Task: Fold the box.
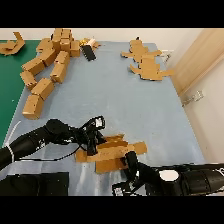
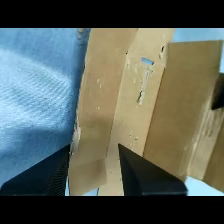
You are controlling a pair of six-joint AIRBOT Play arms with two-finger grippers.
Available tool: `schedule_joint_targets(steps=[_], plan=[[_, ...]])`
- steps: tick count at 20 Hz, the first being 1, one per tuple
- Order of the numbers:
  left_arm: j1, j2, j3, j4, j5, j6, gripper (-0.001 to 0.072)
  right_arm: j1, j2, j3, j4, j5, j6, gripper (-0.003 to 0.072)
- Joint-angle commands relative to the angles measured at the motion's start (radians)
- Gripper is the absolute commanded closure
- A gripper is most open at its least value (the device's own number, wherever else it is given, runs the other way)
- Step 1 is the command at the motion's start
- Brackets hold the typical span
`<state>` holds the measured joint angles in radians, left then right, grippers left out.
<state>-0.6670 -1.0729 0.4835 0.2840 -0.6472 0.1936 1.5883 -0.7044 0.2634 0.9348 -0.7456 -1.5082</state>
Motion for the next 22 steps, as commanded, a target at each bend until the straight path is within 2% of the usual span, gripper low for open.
schedule_joint_targets(steps=[1, 7, 11, 16, 22], plan=[[0.0, 0.0, 0.0, 0.001, 0.001, 0.0, 0.0697, 0.003, -0.011, 0.003, -0.116, -0.005, 0.096, 0.0231], [0.0, 0.0, 0.0, 0.001, 0.001, 0.0, 0.0697, 0.003, 0.045, 0.023, -0.109, -0.012, 0.147, 0.0231], [0.0, 0.0, 0.0, 0.001, 0.001, 0.0, 0.0697, -0.002, 0.076, 0.022, -0.111, -0.094, 0.26, 0.0231], [0.0, 0.0, 0.0, 0.001, 0.001, 0.0, 0.0696, -0.013, 0.075, 0.022, -0.2, -0.117, 0.415, 0.023], [0.0, 0.0, 0.0, 0.001, 0.001, 0.0, 0.0697, -0.013, 0.075, 0.022, -0.229, -0.139, 0.446, 0.023]])
